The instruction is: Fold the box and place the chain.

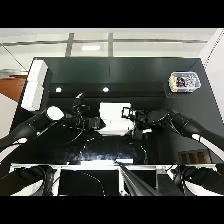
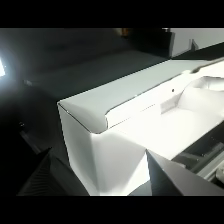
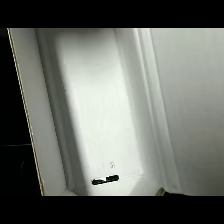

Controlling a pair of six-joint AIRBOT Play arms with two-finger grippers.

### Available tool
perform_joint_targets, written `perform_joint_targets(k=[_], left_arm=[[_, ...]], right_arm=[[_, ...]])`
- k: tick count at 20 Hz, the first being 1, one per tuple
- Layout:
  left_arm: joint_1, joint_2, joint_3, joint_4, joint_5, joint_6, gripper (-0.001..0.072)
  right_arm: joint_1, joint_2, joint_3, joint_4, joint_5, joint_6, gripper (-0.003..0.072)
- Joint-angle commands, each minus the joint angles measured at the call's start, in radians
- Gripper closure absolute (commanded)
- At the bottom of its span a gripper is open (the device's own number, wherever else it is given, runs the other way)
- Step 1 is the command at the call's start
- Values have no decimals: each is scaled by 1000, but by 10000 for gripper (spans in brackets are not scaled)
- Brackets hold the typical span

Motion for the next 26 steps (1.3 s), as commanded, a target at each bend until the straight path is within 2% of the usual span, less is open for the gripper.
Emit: perform_joint_targets(k=[1, 9, 11, 14, 15, 17, 18, 20, 23, 26], left_arm=[[-40, -1, 0, 47, 82, -67, 3], [-67, -23, 12, 83, 95, -116, 8], [-109, -35, 55, 259, 66, -272, 15], [-182, -47, 141, 621, -39, -609, 28], [-209, -51, 168, 707, -82, -695, 29], [-253, -60, 215, 793, -144, -788, 35], [-271, -63, 232, 801, -156, -815, 61], [-303, -80, 257, 801, -173, -845, 219], [-334, -133, 298, 802, -253, -851, 272], [-335, -168, 312, 800, -254, -899, 272]], right_arm=[[1, 0, 0, 1, 0, 0, 335], [1, 0, 0, 1, 0, 0, 335], [1, 0, 0, 1, 0, 0, 335], [1, 0, 0, -2, 0, 1, 335], [1, 0, 0, -2, 0, 0, 335], [1, 0, 0, -2, 0, 0, 336], [1, 0, 0, -2, 0, 0, 335], [1, 0, 0, -2, 0, 0, 335], [1, 0, 0, -2, 0, 0, 335], [6, 0, 0, -6, 0, 0, 335]])
